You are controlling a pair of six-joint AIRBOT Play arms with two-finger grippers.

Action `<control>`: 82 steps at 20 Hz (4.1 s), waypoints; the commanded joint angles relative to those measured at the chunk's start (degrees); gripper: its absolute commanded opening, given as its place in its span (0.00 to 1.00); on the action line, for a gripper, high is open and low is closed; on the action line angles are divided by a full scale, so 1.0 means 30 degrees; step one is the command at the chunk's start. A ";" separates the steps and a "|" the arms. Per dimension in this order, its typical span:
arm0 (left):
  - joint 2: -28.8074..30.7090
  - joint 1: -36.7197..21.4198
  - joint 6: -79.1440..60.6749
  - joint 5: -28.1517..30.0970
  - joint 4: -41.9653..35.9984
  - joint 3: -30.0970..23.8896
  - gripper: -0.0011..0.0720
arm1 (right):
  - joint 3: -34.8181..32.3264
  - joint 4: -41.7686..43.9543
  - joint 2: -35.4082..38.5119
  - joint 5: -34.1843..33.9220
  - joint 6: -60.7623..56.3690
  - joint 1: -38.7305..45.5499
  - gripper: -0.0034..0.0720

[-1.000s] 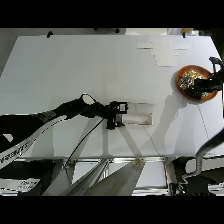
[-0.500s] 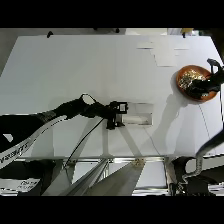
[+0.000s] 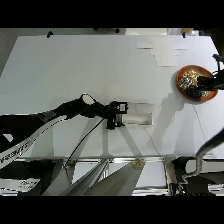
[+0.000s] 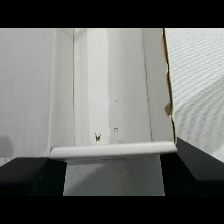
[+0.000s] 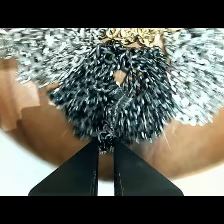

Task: Fold the box and place the chain.

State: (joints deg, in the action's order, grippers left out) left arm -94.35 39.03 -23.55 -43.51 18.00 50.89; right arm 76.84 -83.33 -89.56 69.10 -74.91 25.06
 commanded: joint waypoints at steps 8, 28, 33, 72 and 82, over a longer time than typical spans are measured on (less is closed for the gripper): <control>0.0000 0.0000 -0.0007 0.0000 0.0000 0.0000 0.30 | -0.0255 0.5391 0.6703 0.3738 0.0160 -0.0044 0.07; 0.0007 0.0000 -0.0007 0.0000 0.0000 0.0000 0.30 | -0.2776 0.5967 1.7726 0.7206 -0.1596 -1.1548 0.07; 0.0007 0.0000 -0.0007 0.0000 0.0000 0.0000 0.30 | -0.2783 0.6317 1.7864 0.6302 -0.1741 -1.3675 0.07; 0.0007 0.0000 -0.0007 0.0000 -0.0007 0.0000 0.30 | -0.8167 0.5734 1.2866 -0.4539 -0.0976 -1.4418 0.26; 0.0000 0.0000 -0.0007 0.0000 0.0000 0.0000 0.30 | -0.7679 0.1829 0.9887 -0.2820 -0.1603 -0.7206 0.19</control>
State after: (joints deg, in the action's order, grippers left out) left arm -94.35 39.03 -23.55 -43.53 17.98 50.89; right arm 54.11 -75.72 -56.29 58.61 -79.46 -0.75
